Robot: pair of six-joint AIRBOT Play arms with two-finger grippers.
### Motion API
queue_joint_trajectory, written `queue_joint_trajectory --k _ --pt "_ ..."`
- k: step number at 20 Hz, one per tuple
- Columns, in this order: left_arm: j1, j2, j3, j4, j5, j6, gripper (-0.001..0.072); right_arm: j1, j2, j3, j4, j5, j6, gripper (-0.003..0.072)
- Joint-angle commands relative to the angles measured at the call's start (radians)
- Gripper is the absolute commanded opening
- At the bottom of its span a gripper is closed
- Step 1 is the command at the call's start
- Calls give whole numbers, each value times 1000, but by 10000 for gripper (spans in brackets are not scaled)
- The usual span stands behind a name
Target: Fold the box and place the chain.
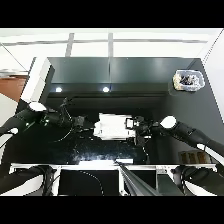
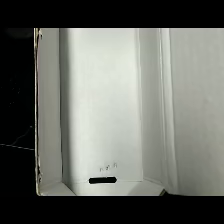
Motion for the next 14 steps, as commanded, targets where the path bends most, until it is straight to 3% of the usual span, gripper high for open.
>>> queue_joint_trajectory --k 1,4,8,14 --pt "-63 48 28 89 63 -109 645 0 0 0 0 0 0 538" --pt "-150 47 29 89 98 -170 629 0 0 0 0 1 0 538" --pt "-270 47 29 127 230 -292 622 0 0 0 0 1 0 538" --pt "-359 47 30 212 337 -431 622 0 0 0 0 1 0 538"
